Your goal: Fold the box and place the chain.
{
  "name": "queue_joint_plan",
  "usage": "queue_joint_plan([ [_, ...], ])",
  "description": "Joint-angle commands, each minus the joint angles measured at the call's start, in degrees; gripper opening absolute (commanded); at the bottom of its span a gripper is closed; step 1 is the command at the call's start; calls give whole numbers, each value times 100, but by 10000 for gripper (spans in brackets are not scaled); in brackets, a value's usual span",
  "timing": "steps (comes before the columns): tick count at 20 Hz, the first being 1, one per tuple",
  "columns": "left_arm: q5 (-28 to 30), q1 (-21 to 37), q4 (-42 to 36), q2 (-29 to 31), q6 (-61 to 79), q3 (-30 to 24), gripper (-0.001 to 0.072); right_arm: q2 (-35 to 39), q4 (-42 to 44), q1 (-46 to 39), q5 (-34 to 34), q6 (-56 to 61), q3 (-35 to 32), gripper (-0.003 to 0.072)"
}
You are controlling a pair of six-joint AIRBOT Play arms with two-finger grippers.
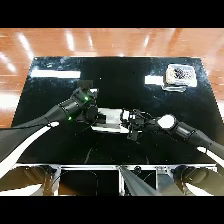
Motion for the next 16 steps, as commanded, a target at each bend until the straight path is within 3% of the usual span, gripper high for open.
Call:
queue_joint_plan([
  [1,-7,-2,-22,-4,0,0,24,-101,195,42,-22,-33,4,75],
  [10,-92,-4,-68,-4,0,0,24,-258,752,232,-256,-166,7,77],
  [11,-94,-4,-83,-4,0,0,24,-293,752,258,-260,-164,7,174],
  [12,-92,-7,-83,-4,0,0,24,-315,752,260,-258,-162,7,337],
  [13,-94,-13,-81,-4,0,0,24,-315,752,258,-258,-162,7,381],
  [16,-92,-17,-81,-4,0,0,24,-315,750,258,-258,-162,7,380],
])
